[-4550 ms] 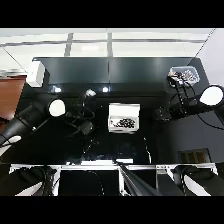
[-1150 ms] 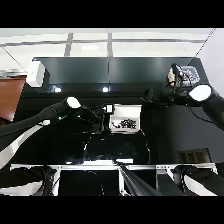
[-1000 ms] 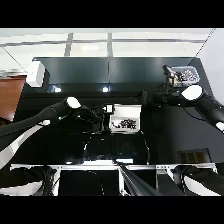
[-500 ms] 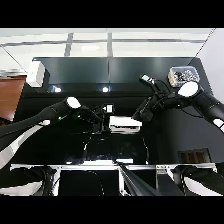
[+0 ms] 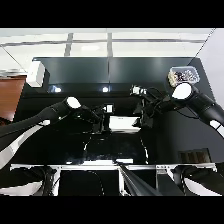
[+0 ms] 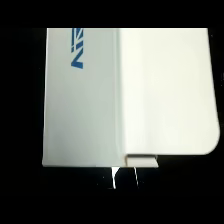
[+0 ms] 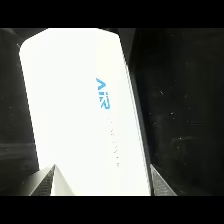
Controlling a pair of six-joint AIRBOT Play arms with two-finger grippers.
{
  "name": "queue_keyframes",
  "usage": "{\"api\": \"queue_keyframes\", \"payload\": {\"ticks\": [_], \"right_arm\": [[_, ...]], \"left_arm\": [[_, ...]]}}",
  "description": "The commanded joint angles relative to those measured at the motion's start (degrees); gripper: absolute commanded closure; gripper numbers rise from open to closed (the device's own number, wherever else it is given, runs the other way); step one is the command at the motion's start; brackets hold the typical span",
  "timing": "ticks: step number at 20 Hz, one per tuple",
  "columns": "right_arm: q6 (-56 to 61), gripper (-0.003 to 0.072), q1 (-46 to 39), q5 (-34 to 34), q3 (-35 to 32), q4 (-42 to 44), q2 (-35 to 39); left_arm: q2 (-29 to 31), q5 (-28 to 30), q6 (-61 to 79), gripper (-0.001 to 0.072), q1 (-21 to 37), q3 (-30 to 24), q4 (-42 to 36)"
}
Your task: Fold the box and place the chain.
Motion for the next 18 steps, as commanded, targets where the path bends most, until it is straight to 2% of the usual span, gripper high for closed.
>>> {"api": "queue_keyframes", "payload": {"ticks": [1,2,3,4,6,7,18], "right_arm": [[-1.22,-0.0028,0.94,-1.42,0.0,-2.1,-0.04],[-1.22,-0.0027,0.94,-1.33,0.0,-2.1,-0.04],[-1.22,0.0073,0.94,-1.09,0.0,-2.08,-0.04],[-1.11,0.0254,0.94,-0.39,0.0,-2.05,-0.04],[-1.07,0.0325,0.94,0.33,0.0,-2.1,-0.04],[-1.05,0.0452,0.94,0.57,0.0,-2.08,-0.04],[-1.01,0.0457,0.96,1.81,-0.13,-2.56,-0.09]], "left_arm": [[-0.02,0.02,0.02,0.0245,-0.04,0.02,0.02],[-0.02,0.02,0.02,0.0244,-0.04,0.02,0.02],[-0.02,0.02,0.02,0.0245,-0.04,0.02,0.0],[-0.02,0.02,0.02,0.0244,-0.04,0.02,0.0],[-0.02,0.02,0.02,0.0244,-0.04,0.02,0.0],[-0.02,0.02,0.02,0.0244,-0.04,0.02,0.02],[-0.02,0.02,0.02,0.0244,-0.04,0.02,0.02]]}}
